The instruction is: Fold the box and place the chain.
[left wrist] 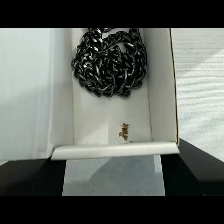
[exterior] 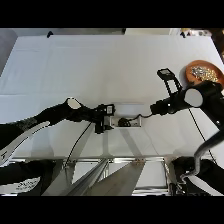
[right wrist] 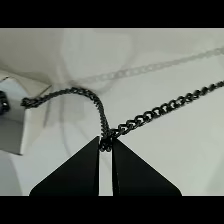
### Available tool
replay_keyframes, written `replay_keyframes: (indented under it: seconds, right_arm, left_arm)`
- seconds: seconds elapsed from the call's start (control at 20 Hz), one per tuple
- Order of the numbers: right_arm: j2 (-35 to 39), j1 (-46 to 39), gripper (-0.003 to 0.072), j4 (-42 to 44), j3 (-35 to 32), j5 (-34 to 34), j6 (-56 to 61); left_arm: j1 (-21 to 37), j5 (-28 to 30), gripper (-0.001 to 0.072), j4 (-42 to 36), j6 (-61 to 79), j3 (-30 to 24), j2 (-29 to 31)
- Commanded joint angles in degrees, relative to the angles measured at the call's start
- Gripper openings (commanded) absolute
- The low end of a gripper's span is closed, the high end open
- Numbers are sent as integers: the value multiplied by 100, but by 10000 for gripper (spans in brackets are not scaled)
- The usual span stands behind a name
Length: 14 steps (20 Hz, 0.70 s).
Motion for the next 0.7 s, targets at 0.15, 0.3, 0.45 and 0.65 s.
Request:
replay_keyframes:
  seconds: [0.15, 0.3, 0.45, 0.65]
  right_arm:
    - [743, 597, 26, 730, 2, -208, 120]
    - [962, 732, 26, 791, 4, -413, 354]
    - [1189, 745, 25, 1248, 4, -603, 354]
    - [1394, 745, 26, 1484, 4, -933, 361]
  left_arm:
    - [4, 0, 273, 0, 2, 2, 4]
    - [4, 0, 273, 0, 2, 2, 4]
    - [4, 2, 273, 0, 2, 2, 4]
    - [4, 2, 273, 0, 2, 2, 4]
